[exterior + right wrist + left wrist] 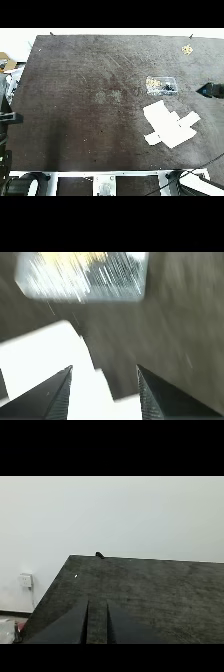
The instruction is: Fold the box and place the chain.
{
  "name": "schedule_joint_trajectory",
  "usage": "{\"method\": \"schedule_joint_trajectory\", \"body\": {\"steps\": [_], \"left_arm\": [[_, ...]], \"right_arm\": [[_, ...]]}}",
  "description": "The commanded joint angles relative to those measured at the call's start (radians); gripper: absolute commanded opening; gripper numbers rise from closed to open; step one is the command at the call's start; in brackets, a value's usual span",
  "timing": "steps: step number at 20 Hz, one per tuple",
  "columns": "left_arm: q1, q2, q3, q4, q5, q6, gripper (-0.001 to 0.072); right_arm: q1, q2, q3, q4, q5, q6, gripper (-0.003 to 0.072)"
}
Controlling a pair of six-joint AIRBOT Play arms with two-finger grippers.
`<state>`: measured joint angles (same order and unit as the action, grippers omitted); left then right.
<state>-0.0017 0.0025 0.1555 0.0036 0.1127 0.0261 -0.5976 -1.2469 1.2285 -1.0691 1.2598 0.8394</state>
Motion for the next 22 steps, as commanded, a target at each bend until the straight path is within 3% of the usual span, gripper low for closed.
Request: {"method": "schedule_joint_trajectory", "body": {"steps": [1,4,6,8,9,10,11,13,17,18,19,22], "left_arm": [[0.001,-0.001,0.0,0.0,-0.02,0.0,0.0143],[0.0,-0.001,0.0,0.0,-0.021,0.0,0.0144],[0.0,-0.001,0.0,0.0,-0.021,0.0,0.0144],[0.0,-0.001,-0.001,0.0,-0.028,0.0,0.0147],[0.0,-0.001,-0.001,0.0,-0.035,0.0,0.0336],[0.001,-0.001,-0.001,0.0,-0.046,0.0,0.063],[0.0,-0.001,-0.001,-0.001,-0.047,0.0,0.0702],[0.001,-0.001,-0.001,0.0,-0.053,0.0,0.07],[0.001,-0.001,-0.001,0.0,-0.053,0.0,0.07],[0.0,-0.001,-0.001,0.0,-0.053,0.0,0.07],[0.0,-0.001,-0.001,0.0,-0.054,0.0,0.07],[0.0,-0.001,-0.001,0.0,-0.054,0.0,0.0701]], "right_arm": [[-0.021,-0.142,0.137,-0.24,0.26,0.017,0.0459],[-0.002,-0.227,0.158,-0.322,0.309,-0.043,0.0461],[-0.002,-0.269,0.159,-0.33,0.321,-0.068,0.053],[-0.002,-0.307,0.159,-0.357,0.307,-0.09,0.0513],[-0.002,-0.321,0.158,-0.34,0.302,-0.111,0.0509],[-0.002,-0.336,0.158,-0.309,0.293,-0.123,0.0508],[0.0,-0.353,0.159,-0.289,0.293,-0.127,0.0508],[0.0,-0.391,0.158,-0.287,0.3,-0.13,0.0448],[0.0,-0.458,0.156,-0.25,0.319,-0.144,0.0447],[0.0,-0.479,0.156,-0.24,0.327,-0.144,0.0439],[0.0,-0.497,0.154,-0.227,0.334,-0.144,0.0384],[0.0,-0.543,0.152,-0.215,0.337,-0.14,0.0386]]}}
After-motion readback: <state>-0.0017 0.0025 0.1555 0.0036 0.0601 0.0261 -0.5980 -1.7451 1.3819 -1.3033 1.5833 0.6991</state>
